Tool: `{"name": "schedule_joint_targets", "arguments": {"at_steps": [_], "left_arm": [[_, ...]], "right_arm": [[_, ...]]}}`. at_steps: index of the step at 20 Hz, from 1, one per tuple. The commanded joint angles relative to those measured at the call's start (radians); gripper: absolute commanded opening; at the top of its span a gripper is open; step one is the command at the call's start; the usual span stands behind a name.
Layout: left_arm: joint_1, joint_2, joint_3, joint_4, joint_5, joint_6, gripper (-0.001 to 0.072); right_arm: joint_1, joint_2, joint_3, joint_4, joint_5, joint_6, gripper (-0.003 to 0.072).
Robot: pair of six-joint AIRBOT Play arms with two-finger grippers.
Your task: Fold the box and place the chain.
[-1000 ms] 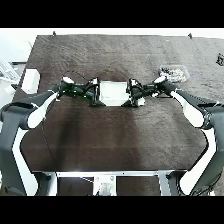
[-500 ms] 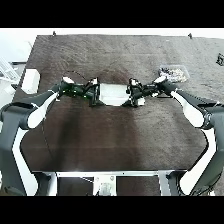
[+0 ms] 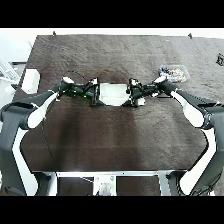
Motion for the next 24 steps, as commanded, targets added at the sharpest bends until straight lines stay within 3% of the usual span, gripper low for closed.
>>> {"name": "schedule_joint_targets", "arguments": {"at_steps": [1, 20, 21, 22, 24], "left_arm": [[0.001, 0.0, 0.0, -0.003, 0.0, 0.0, 0.0483], [0.001, 0.001, 0.0, -0.007, 0.0, 0.0, 0.0483], [0.001, 0.001, 0.0, -0.007, 0.0, 0.0, 0.0483], [0.001, 0.001, 0.0, -0.007, 0.0, 0.0, 0.0483], [0.001, 0.001, 0.0, -0.007, 0.001, 0.0, 0.0483]], "right_arm": [[0.0, 0.0, 0.0, 0.0, 0.001, 0.0, 0.0587], [0.002, 0.0, 0.0, 0.004, 0.001, 0.0, 0.0588], [0.001, 0.0, 0.001, 0.004, 0.001, 0.0, 0.0607], [-0.001, 0.003, 0.001, 0.0, 0.001, 0.0, 0.0705], [-0.018, 0.019, 0.0, -0.034, 0.002, 0.024, 0.072]]}}
